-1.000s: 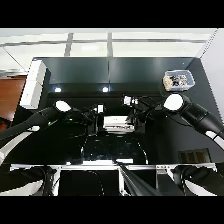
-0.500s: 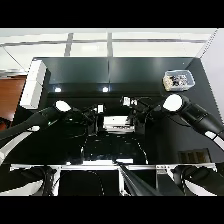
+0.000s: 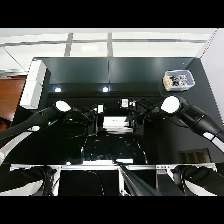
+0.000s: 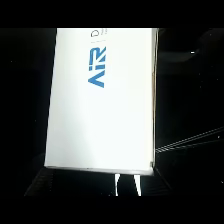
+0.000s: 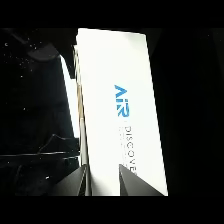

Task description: Fold the box and place the chain.

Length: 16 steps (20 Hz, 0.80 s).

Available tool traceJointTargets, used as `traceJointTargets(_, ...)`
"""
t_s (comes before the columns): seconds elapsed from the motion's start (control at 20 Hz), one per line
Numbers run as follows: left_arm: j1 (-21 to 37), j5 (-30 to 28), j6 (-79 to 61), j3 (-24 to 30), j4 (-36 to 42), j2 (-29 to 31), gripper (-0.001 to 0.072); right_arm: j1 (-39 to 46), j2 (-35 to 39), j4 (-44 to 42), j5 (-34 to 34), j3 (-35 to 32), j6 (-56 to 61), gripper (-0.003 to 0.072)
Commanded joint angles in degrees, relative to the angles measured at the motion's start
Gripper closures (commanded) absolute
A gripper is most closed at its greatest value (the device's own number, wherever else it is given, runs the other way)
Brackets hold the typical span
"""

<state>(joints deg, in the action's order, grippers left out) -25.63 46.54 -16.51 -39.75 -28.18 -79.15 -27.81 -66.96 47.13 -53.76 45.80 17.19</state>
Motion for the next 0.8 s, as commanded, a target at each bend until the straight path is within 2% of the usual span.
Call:
traceJointTargets(0.0, 0.00, 0.00, 0.09, -0.02, 0.00, -0.04, 0.0369, -0.07, -0.22, 0.04, -0.02, -0.42, 1.29, 0.0436)
traceJointTargets(0.55, 0.00, 0.00, 0.09, -0.02, 0.00, -0.04, 0.0369, -0.07, -0.92, -0.24, 0.02, -2.60, 2.75, 0.0436)
traceJointTargets(0.75, 0.00, 0.00, 0.07, -0.02, 0.00, -0.04, 0.0369, -0.04, 0.07, -3.85, 0.28, -1.49, 6.03, 0.0436)
